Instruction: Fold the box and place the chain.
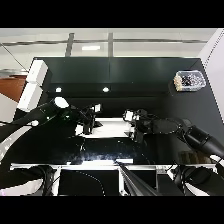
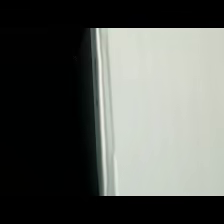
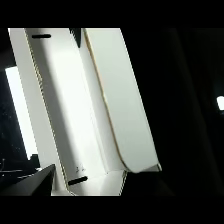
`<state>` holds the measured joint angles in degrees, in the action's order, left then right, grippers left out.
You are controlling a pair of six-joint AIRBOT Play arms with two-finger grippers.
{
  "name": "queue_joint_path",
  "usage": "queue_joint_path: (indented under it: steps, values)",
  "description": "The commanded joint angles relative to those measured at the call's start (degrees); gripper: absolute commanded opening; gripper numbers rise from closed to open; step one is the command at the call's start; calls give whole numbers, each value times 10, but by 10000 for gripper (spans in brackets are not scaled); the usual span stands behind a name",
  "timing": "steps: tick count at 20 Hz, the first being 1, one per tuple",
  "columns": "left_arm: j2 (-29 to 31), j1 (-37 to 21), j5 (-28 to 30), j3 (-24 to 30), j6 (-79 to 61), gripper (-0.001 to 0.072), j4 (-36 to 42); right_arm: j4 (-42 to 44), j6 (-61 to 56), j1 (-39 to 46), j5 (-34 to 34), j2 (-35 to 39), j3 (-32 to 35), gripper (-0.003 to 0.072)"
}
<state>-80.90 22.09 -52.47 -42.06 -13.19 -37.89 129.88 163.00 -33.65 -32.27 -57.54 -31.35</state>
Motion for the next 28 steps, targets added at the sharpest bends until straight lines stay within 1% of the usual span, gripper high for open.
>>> queue_joint_path:
  steps: [1, 5, 8, 10, 15, 25, 28]
  values:
    - [0, 0, 0, 0, 0, 25, 0, 26, 46, 5, 1, -23, -12, 642]
    - [0, 0, 0, 0, 0, 25, 0, 36, 53, 9, -13, -39, -20, 643]
    - [0, 0, 0, 0, 0, 25, 0, 45, 53, 9, -52, -50, -20, 643]
    - [0, 0, 0, 0, 0, 25, 0, 45, 53, 9, -62, -60, -20, 643]
    - [0, 0, 0, 0, 0, 25, 0, 47, 59, 7, -66, -89, -20, 642]
    - [0, 0, 0, 0, 0, 25, 0, 45, 80, 7, -63, -115, -20, 642]
    - [0, 0, 0, 0, 0, 25, 0, 45, 81, 7, -48, -124, -20, 642]
